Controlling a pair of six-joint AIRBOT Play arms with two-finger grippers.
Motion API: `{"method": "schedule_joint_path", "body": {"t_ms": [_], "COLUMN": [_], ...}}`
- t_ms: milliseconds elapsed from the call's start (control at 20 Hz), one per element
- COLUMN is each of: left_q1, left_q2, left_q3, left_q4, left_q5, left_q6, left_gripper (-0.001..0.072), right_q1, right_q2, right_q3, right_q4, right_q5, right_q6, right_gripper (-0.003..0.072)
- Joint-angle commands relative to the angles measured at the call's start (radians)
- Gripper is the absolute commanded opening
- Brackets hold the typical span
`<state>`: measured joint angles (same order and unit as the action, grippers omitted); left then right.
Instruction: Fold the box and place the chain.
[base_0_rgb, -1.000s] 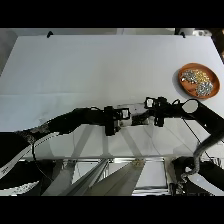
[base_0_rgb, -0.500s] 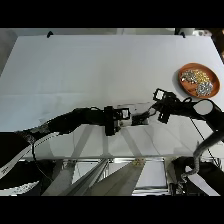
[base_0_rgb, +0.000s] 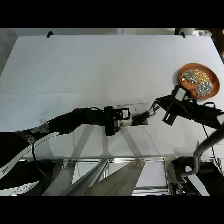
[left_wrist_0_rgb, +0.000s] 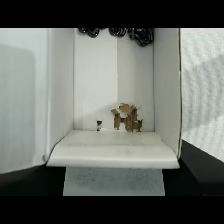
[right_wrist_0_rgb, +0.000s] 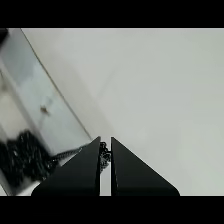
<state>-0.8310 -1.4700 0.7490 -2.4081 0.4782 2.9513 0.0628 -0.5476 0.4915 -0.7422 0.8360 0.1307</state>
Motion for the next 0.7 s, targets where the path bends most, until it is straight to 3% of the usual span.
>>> {"method": "schedule_joint_path", "body": {"t_ms": [0, 200, 650], "left_q1": [0.000, 0.000, 0.000], "left_q2": [0.000, 0.000, 0.000], "left_q3": [0.000, 0.000, 0.000], "left_q4": [0.000, 0.000, 0.000], "left_q5": [0.000, 0.000, 0.000], "left_q6": [0.000, 0.000, 0.000], "left_gripper": [0.0153, 0.0153, 0.0153], "right_q1": [0.000, 0.000, 0.000], "right_q2": [0.167, 0.243, 0.184], "right_q3": [0.000, 0.000, 0.000], "right_q4": [0.136, 0.261, 0.596], "right_q5": [0.044, 0.081, 0.113], "right_q6": [0.003, 0.003, -0.091], "right_gripper": [0.0016, 0.0016, 0.0016]}}
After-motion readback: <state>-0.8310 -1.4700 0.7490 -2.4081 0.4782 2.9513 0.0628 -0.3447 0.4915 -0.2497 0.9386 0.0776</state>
